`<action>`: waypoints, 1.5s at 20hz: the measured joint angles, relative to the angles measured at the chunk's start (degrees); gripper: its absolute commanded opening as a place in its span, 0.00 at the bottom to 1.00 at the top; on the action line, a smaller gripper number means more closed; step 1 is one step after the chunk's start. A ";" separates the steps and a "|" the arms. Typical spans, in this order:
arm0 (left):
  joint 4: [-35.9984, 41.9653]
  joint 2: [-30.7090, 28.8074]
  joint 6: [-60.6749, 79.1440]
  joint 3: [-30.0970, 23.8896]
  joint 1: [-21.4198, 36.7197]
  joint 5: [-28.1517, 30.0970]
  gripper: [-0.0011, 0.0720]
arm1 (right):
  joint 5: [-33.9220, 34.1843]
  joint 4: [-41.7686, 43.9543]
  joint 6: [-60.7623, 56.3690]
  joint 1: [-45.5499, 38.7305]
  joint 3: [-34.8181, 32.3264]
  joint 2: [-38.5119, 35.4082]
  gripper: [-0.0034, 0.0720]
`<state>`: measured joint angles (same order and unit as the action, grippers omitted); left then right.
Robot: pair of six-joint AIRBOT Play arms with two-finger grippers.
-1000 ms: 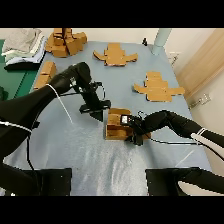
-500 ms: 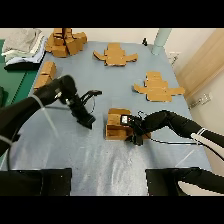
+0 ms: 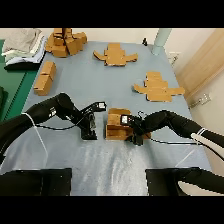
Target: Fold the box.
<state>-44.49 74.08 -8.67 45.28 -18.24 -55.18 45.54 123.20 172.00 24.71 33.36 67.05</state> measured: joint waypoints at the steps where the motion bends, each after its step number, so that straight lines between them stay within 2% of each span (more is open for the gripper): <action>1: 2.47 0.66 4.48 -0.35 0.09 1.14 0.98 | 0.00 0.00 0.00 0.00 0.00 0.00 0.67; 4: 8.20 2.80 14.16 -1.03 -0.26 5.11 0.98 | 0.00 0.00 0.00 0.00 0.00 0.02 0.67; 10: 11.96 5.01 20.59 -1.38 -3.13 9.92 0.98 | 0.00 0.00 0.00 0.00 0.00 0.02 0.67; 19: 12.37 5.46 21.86 -1.46 -5.99 10.34 0.98 | 0.00 0.00 0.00 0.00 0.00 0.02 0.67; 25: 12.41 5.79 19.58 -1.46 -8.81 14.56 0.98 | 0.00 0.00 0.02 0.00 0.00 0.00 0.67; 30: 11.65 6.62 17.18 -1.51 -10.01 15.85 0.98 | 0.00 0.00 0.00 0.00 0.00 0.00 0.67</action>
<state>-32.84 80.71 8.51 43.77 -28.25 -39.33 45.54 123.20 172.00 24.71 33.36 67.05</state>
